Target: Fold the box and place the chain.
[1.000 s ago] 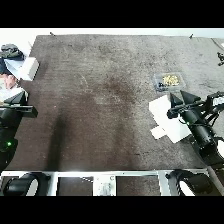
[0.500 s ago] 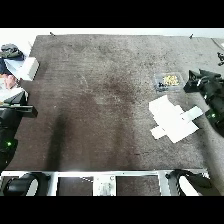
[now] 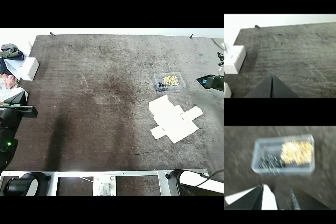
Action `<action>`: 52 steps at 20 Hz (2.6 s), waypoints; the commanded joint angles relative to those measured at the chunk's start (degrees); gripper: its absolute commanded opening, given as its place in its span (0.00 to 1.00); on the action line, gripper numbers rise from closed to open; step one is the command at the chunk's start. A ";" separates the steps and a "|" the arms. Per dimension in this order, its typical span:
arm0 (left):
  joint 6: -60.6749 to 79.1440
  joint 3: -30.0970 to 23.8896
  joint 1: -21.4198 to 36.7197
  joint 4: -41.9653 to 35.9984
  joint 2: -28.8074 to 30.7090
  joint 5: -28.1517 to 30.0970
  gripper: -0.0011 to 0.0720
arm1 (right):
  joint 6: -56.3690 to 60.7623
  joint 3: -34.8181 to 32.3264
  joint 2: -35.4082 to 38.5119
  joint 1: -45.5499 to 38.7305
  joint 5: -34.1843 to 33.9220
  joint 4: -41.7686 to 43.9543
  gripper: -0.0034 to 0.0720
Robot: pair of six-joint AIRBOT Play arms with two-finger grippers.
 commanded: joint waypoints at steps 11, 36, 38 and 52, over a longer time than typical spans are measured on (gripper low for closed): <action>0.02 0.00 -0.04 0.02 0.04 0.02 0.03 | 8.68 28.85 -27.91 -0.46 30.82 -30.97 0.58; 0.02 0.00 -0.04 0.02 0.04 0.00 0.03 | 6.58 25.31 -36.54 0.81 39.93 -27.52 0.35; 0.02 0.00 -0.04 0.02 0.04 0.00 0.03 | 5.66 23.39 -36.52 0.81 41.57 -24.63 0.35; 0.02 0.00 -0.04 0.02 0.04 0.00 0.03 | 3.58 7.91 -34.75 -0.09 42.88 -14.01 0.03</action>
